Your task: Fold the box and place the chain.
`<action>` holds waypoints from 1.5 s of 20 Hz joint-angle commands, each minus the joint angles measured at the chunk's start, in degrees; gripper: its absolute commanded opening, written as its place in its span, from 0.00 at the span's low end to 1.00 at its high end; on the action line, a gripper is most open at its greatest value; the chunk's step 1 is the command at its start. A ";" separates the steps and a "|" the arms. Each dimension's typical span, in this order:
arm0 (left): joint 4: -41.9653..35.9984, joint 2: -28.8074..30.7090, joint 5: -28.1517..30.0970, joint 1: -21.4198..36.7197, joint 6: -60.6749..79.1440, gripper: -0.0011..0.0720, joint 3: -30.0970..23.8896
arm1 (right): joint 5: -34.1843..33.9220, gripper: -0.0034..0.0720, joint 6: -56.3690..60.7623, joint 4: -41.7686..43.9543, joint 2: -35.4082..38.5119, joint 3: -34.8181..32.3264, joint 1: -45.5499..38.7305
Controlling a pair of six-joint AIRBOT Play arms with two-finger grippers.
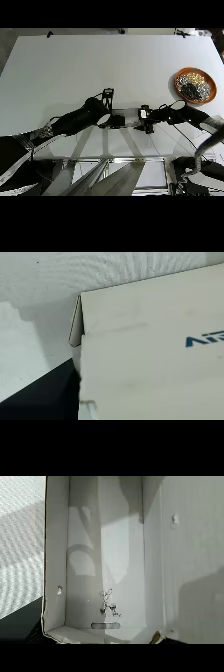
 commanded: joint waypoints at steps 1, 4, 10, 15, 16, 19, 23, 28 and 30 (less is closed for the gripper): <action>1.86 -0.81 -1.09 -0.85 -2.75 0.54 0.37 | 0.02 0.55 0.07 0.02 0.02 -0.02 0.00; 2.05 -2.54 -0.92 -1.66 -3.41 0.50 0.39 | 0.02 0.55 0.07 0.04 0.02 -0.04 0.00; 2.58 -4.61 -0.22 -2.08 -4.33 0.48 2.69 | 0.02 0.55 0.07 0.04 0.02 -0.04 0.00; 2.49 -5.79 -0.66 -2.08 -4.44 0.19 3.72 | 0.02 0.55 0.07 0.02 0.02 -0.02 0.00; 2.49 -5.79 -0.79 -2.08 -4.46 0.14 3.72 | 0.02 0.55 0.04 0.02 0.02 -0.04 0.00; 2.45 -5.79 -1.77 -2.08 -5.33 0.02 3.72 | 0.02 0.55 0.07 0.02 0.02 -0.04 0.00; 2.45 -5.73 -2.45 -2.08 -5.70 0.40 3.72 | 0.02 0.55 0.04 0.02 0.02 -0.02 0.00; 3.04 -4.39 -2.38 -1.20 -5.35 0.47 3.72 | 0.02 0.55 0.04 0.02 0.02 -0.04 0.00; 3.04 -3.80 -2.49 0.31 -5.27 0.47 3.74 | 0.02 0.55 0.07 0.02 0.02 -0.04 0.00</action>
